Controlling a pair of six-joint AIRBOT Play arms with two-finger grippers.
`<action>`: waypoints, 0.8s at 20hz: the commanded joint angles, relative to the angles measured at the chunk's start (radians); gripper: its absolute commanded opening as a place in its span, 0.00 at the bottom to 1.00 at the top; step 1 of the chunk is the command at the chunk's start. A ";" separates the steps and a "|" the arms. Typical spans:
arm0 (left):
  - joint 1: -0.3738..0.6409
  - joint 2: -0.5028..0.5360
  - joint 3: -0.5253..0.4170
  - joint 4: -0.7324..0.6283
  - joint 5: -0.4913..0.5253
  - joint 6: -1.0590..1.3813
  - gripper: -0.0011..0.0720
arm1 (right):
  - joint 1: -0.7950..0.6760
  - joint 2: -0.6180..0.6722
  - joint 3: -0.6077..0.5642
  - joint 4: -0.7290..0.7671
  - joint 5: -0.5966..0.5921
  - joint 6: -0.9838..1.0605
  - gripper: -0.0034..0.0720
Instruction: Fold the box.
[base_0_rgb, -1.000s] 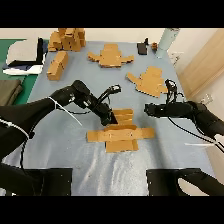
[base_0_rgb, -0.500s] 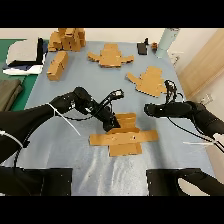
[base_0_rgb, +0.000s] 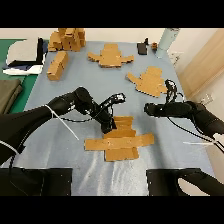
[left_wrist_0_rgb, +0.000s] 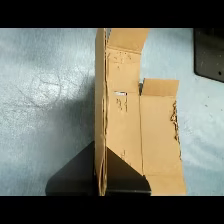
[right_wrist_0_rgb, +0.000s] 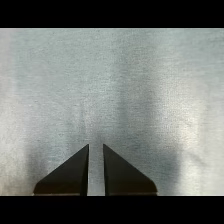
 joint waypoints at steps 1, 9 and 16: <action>-0.019 0.003 -0.001 0.030 -0.013 -0.023 0.03 | 0.001 0.000 0.000 0.000 0.002 0.000 0.23; -0.031 0.006 0.000 0.017 -0.051 -0.056 0.03 | 0.001 0.000 -0.002 -0.001 0.002 -0.005 0.23; -0.032 0.005 0.000 0.022 -0.051 -0.056 0.03 | 0.077 0.034 -0.001 -0.028 -0.159 -0.097 0.05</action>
